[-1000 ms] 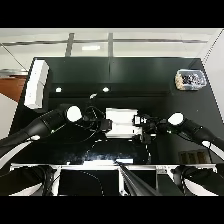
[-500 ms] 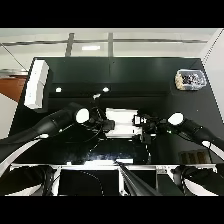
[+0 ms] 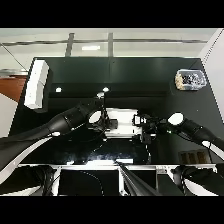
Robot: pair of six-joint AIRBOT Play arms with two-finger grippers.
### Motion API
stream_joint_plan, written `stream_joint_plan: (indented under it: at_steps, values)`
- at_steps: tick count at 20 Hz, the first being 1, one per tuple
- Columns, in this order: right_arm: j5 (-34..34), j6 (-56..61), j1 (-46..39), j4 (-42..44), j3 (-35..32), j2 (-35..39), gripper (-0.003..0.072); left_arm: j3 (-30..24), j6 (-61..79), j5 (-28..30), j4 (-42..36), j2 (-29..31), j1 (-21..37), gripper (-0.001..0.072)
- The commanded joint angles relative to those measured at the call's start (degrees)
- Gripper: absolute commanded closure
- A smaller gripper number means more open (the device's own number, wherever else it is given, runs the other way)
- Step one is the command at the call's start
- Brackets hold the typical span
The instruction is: Fold the box and place the chain.
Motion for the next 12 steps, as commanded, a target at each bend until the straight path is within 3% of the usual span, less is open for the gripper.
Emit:
stream_joint_plan:
  at_steps: [1,12]
  values:
    - [0.09,0.0,0.02,0.02,0.0,-0.02,0.025,2.19,-3.43,-2.89,3.52,-0.33,-0.7,0.0437]
    - [0.33,0.0,0.0,0.02,-0.02,-0.02,0.025,3.65,-8.11,-3.98,4.33,-4.55,-3.74,0.0446]
